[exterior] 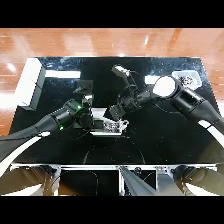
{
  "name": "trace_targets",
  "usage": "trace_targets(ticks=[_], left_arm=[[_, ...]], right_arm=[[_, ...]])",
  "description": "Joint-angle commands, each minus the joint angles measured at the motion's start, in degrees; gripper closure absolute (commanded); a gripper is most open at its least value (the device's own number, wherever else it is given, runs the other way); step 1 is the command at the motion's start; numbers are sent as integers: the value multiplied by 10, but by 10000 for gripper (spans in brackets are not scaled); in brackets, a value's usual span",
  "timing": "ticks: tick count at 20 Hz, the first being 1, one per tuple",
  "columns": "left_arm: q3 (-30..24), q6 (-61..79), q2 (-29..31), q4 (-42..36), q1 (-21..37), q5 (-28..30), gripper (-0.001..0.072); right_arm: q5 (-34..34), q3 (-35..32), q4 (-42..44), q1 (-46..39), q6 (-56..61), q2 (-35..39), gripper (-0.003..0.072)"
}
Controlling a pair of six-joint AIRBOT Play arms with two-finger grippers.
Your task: Fold the box and place the chain.
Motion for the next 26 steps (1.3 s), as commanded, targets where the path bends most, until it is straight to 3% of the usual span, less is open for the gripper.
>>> trace_targets(ticks=[1,5,7,9,13,18,19,20,21,26], left_arm=[[0,0,0,0,0,-1,686],[0,0,0,0,0,-3,686],[0,0,0,0,0,-3,686],[0,0,0,1,0,-3,686],[0,0,0,2,0,-2,686],[0,0,0,0,0,-2,686],[0,0,0,0,0,-2,686],[0,0,0,0,0,-2,686],[0,0,0,0,0,-2,686],[0,0,0,0,0,0,686]], right_arm=[[52,10,-35,-35,-1,19,46],[115,-32,-134,-163,-31,106,46],[91,-118,-129,-232,-101,125,46],[26,-213,-106,-243,-229,123,46],[-162,-337,-61,-149,-540,120,46],[-322,-344,-52,-17,-554,112,46],[-344,-344,-52,-1,-554,103,50],[-352,-344,-52,9,-553,90,161],[-353,-344,-44,16,-553,76,214],[-357,-343,4,28,-553,52,178]])
